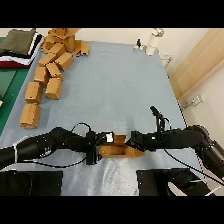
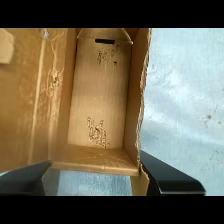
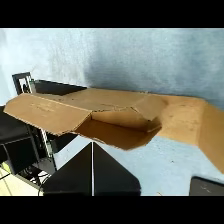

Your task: Fold the box.

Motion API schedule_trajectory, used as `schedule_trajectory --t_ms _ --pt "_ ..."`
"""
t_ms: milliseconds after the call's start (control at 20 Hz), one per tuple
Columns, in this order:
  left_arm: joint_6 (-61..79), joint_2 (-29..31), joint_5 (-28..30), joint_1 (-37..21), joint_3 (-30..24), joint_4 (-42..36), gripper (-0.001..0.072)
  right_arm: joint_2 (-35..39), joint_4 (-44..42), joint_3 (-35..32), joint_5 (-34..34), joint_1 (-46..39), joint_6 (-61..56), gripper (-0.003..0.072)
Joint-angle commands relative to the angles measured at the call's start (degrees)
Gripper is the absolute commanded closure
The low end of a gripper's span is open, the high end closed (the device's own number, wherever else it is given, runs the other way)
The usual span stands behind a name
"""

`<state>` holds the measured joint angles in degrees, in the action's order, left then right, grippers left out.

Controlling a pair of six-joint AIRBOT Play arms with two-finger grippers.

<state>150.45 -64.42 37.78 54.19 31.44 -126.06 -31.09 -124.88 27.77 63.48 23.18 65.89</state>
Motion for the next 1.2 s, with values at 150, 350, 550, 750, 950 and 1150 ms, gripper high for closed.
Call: schedule_trajectory --t_ms 150,350,550,750,950,1150 --pt "-8.44 -0.24 -3.43 0.02 0.04 6.54 0.0242 -0.04 -0.07 0.07 -0.15 0.04 1.27 0.0682" --pt "-8.41 -0.24 -3.91 0.02 0.04 6.54 0.0242 -0.04 -1.05 0.07 -1.46 0.07 2.05 0.0683" --pt "-8.39 -0.24 -3.91 0.02 0.04 6.54 0.0242 -4.02 -8.26 0.26 -9.09 0.04 12.52 0.0683" --pt "-8.39 -0.24 -3.85 0.02 0.04 6.54 0.0242 -16.61 -8.59 2.1 -16.06 0.04 24.13 0.0684" --pt "-8.41 -0.24 -3.85 0.02 0.04 6.54 0.0242 -27.06 -7.85 7.41 -20.57 0.04 30.38 0.0683" --pt "-8.41 -0.24 -3.89 0.02 0.04 6.54 0.0242 -33.11 -7.39 7.96 -19.08 0.17 31.8 0.0684"
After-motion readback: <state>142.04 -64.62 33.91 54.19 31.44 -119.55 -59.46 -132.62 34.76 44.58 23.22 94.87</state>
